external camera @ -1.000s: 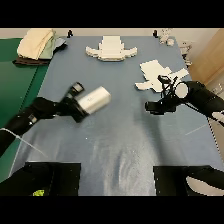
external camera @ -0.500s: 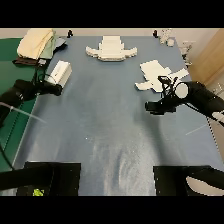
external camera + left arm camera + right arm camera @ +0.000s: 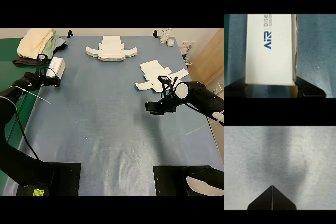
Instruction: Fold the box.
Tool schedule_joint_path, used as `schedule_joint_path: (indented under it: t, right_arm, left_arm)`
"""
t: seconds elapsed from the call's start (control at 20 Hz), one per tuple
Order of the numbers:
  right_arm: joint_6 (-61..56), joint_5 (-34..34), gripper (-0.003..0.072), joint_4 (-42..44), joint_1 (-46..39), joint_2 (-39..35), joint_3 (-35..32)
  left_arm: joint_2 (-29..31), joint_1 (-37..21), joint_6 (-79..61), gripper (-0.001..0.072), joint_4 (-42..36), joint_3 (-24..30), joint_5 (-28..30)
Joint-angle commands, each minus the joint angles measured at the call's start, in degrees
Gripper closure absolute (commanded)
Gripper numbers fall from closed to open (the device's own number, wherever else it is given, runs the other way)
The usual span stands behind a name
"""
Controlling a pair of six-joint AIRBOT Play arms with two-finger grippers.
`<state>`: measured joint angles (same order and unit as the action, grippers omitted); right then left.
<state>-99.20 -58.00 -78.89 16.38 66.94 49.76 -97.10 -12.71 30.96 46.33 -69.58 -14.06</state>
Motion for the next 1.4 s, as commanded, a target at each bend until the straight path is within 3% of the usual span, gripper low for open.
schedule_joint_path:
  t: [0.0, 0.9, 0.95, 1.0, 1.2, 1.35]
  right_arm:
    - [0.0, 0.0, 0.0683, 0.1, 0.1, 0.0, 0.0]
    - [0.0, 0.0, 0.0683, 0.1, 0.1, 0.0, 0.0]
    - [0.0, 0.0, 0.0683, 0.1, 0.1, 0.0, 0.0]
    - [0.0, 0.0, 0.0682, 0.1, 0.1, 0.0, 0.0]
    - [0.0, 0.0, 0.0682, 0.1, 0.1, 0.0, 0.0]
    - [0.0, 0.0, 0.0683, 0.1, 0.1, 0.0, 0.0]
  left_arm:
    - [-4.4, -1.4, 0.8, 0.0251, 0.2, -3.6, 0.6]
    - [-5.4, -2.7, 0.5, 0.0247, 0.0, -3.6, 1.6]
    - [-5.4, -2.7, 0.5, 0.0099, 0.0, -3.6, 1.7]
    - [-5.4, -2.7, 0.5, 0.0003, 0.0, -3.6, 1.8]
    - [-4.5, -3.1, 0.5, 0.0002, 0.0, -3.6, 1.1]
    - [-1.2, -4.6, 0.6, 0.0002, 1.8, -3.6, -4.9]
